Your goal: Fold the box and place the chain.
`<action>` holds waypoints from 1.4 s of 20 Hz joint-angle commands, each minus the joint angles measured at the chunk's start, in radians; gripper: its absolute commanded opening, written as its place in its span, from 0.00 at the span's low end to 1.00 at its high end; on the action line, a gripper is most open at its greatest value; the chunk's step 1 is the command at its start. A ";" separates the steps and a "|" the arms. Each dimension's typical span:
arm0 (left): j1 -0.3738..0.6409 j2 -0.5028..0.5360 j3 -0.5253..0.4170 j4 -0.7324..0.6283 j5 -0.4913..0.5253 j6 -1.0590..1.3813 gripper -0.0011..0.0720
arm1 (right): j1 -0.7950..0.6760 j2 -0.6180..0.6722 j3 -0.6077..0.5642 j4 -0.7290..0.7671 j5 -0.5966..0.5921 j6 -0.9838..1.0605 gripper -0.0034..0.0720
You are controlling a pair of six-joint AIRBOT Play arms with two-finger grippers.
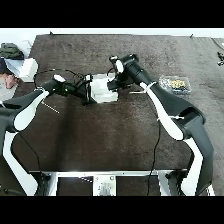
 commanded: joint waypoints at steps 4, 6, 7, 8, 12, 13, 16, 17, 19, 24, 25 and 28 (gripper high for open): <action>0.000 0.000 0.000 0.000 0.000 0.000 0.65 | -0.087 0.217 -0.126 -0.013 -0.108 -0.164 0.73; 0.000 0.000 0.000 0.000 0.000 0.000 0.65 | -0.148 0.320 -0.256 -0.012 -0.241 -0.165 0.67; 0.000 0.000 0.000 0.000 0.001 0.000 0.65 | -0.179 0.366 -0.323 -0.013 -0.299 -0.165 0.67; 0.000 0.000 0.000 0.000 0.001 0.000 0.65 | -0.216 0.409 -0.393 -0.013 -0.354 -0.165 0.67; 0.000 0.000 0.000 0.000 0.000 0.000 0.65 | -0.386 0.454 -0.546 -0.012 -0.453 -0.164 0.66; 0.000 0.000 0.000 0.000 0.000 0.000 0.65 | -0.422 0.450 -0.559 -0.012 -0.465 -0.165 0.66; 0.000 0.000 0.000 0.000 0.000 0.000 0.65 | -0.521 0.433 -0.567 0.021 -0.532 -0.196 0.56; 0.000 0.000 0.000 0.000 0.000 0.000 0.65 | -0.546 0.423 -0.566 0.039 -0.536 -0.218 0.56; 0.000 0.000 0.000 0.000 0.001 0.000 0.65 | -0.595 0.391 -0.565 0.051 -0.502 -0.235 0.56; 0.000 0.000 0.000 0.000 0.001 0.000 0.65 | -0.703 0.333 -0.565 0.051 -0.460 -0.248 0.56; 0.000 0.000 0.000 0.000 0.001 0.000 0.65 | -0.717 0.326 -0.560 0.050 -0.455 -0.261 0.56; 0.000 0.000 0.000 0.000 0.001 0.000 0.65 | -0.748 0.280 -0.510 0.029 -0.415 -0.262 0.56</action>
